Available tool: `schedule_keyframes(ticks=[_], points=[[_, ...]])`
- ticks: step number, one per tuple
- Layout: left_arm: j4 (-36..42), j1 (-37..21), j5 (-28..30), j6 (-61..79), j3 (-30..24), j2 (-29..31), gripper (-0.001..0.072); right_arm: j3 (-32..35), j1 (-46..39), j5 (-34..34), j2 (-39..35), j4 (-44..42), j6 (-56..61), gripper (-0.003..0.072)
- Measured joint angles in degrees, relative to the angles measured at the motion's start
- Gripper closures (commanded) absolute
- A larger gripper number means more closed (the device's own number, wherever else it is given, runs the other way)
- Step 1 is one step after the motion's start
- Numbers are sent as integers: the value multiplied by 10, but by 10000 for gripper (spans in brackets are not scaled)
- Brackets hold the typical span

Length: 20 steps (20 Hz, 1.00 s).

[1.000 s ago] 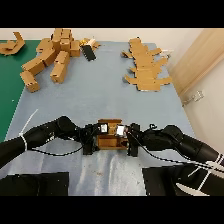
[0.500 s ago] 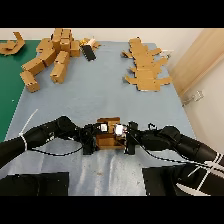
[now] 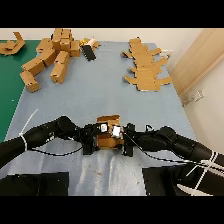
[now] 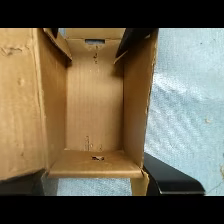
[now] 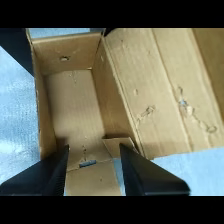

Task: Fold the box.

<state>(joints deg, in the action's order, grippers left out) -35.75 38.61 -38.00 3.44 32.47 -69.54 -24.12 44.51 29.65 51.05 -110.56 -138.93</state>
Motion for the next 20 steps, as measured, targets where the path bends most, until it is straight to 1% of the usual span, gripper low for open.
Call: schedule_keyframes(ticks=[4,7,8,13,14,15,16,17,18,20], points=[[0,0,0,0,0,0,358,0,0,8,-3,10,7,183],[2,0,-3,0,0,0,358,0,-7,35,-23,34,38,197],[2,1,-3,0,0,0,358,0,-9,42,-33,45,49,288],[0,1,-3,2,0,0,358,0,-12,59,-85,88,99,294],[0,0,-2,1,0,0,357,0,-14,64,-94,93,106,342],[0,0,-2,0,0,0,358,0,-13,71,-102,95,117,368],[0,0,-2,0,0,0,358,0,-13,82,-110,98,135,499],[0,0,-1,0,0,0,358,1,-13,92,-119,106,165,658],[0,0,-1,0,0,0,358,0,-13,103,-127,114,206,681],[0,0,-1,0,0,0,358,1,-23,131,-153,139,327,682]])
